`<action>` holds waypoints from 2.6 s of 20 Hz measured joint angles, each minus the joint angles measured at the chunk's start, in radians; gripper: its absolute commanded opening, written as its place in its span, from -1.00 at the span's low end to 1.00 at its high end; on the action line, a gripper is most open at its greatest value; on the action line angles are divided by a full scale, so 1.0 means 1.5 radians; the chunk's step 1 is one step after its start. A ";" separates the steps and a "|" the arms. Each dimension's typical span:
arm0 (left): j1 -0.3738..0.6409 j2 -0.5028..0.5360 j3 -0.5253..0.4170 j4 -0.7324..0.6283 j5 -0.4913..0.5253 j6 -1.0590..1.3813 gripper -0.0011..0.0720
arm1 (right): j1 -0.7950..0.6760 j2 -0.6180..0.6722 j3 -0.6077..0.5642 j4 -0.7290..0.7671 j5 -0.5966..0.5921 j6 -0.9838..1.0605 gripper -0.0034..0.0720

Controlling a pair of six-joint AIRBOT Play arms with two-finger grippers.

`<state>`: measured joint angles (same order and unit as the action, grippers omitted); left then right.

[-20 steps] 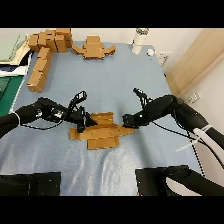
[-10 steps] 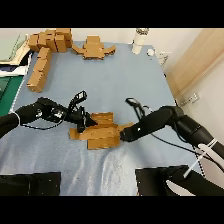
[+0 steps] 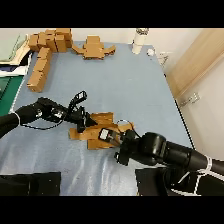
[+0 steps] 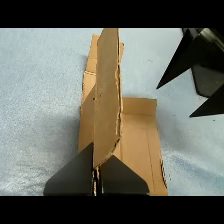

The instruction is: Fold the box.

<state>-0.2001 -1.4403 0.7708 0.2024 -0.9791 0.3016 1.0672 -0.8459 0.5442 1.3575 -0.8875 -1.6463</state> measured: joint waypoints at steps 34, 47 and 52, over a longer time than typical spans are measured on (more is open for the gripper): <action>0.000 0.000 0.000 0.000 0.000 0.000 -0.94 | 0.007 -0.088 -0.003 -0.321 0.143 0.231 0.99; 0.000 0.000 0.000 0.000 0.000 0.000 -0.94 | -0.144 -0.058 -0.004 -0.083 0.205 -0.135 0.99; 0.000 0.000 0.000 0.000 0.000 0.000 -0.94 | -0.258 -0.061 -0.004 0.220 0.219 -0.513 0.99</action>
<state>-0.2001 -1.4403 0.7708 0.2024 -0.9791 0.3019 0.6800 -0.9379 0.5381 1.6882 -0.5587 -2.4153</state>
